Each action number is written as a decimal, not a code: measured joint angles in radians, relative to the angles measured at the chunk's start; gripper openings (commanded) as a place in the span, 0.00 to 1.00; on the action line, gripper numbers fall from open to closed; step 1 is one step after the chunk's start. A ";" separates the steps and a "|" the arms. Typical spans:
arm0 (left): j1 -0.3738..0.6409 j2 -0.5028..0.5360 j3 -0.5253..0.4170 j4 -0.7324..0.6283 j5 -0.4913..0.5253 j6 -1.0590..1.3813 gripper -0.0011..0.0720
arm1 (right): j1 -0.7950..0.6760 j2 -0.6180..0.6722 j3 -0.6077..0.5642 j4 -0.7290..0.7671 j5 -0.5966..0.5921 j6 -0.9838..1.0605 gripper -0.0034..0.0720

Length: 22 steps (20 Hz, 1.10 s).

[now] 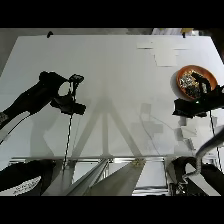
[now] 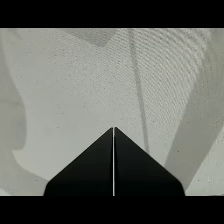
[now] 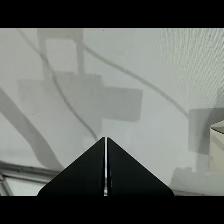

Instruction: Fold the box and place the chain.

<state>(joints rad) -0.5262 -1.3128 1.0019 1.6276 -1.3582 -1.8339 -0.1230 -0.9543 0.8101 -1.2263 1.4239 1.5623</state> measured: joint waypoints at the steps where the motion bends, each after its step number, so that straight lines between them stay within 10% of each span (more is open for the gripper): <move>1: 0.000 0.000 0.000 0.000 0.000 0.000 0.03 | 0.000 0.000 0.000 0.000 0.000 0.000 0.07; 19: 0.000 0.000 -0.001 0.000 0.000 0.000 0.03 | -0.009 0.000 0.000 -0.143 -0.176 -0.012 0.07; 20: 0.000 0.000 -0.001 0.000 0.000 0.000 0.03 | -0.018 0.000 0.000 -0.199 -0.180 -0.014 0.14; 22: 0.000 0.000 -0.001 0.000 0.000 0.000 0.03 | -0.047 0.000 0.000 -0.336 -0.169 -0.015 0.68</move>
<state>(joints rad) -0.5262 -1.3128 1.0012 1.6276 -1.3582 -1.8339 -0.1703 -0.9543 0.8101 -1.5627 1.2549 1.5475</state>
